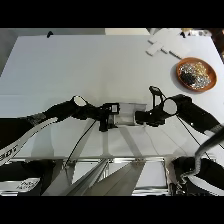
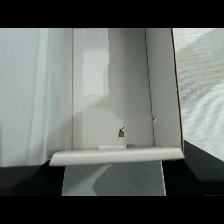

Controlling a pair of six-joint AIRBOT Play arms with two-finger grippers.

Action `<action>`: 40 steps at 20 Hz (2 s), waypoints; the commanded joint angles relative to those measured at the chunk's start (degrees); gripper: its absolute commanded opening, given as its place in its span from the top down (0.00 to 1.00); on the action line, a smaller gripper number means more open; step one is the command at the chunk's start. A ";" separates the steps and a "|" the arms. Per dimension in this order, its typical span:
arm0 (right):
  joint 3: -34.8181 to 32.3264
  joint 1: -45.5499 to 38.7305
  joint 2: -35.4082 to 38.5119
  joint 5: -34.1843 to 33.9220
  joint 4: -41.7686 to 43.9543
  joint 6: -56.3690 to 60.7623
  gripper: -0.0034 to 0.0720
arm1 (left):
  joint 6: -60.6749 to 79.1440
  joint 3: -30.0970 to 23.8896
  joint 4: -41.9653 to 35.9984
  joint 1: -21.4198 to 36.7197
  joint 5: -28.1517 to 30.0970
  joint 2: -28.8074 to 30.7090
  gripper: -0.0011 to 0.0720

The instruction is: Fold the box and place the chain.

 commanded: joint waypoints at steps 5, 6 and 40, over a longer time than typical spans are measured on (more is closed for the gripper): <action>5.14 5.84 -4.13 3.10 -11.72 11.15 0.35 | 0.02 -0.02 0.00 0.02 0.00 0.00 0.53; 6.21 6.36 -4.72 3.08 -12.07 11.15 0.35 | 0.00 -0.02 0.00 0.02 0.00 0.00 0.53; 7.43 10.62 -8.57 2.51 -16.00 8.39 0.71 | 0.00 -0.02 0.00 0.02 0.00 0.00 0.53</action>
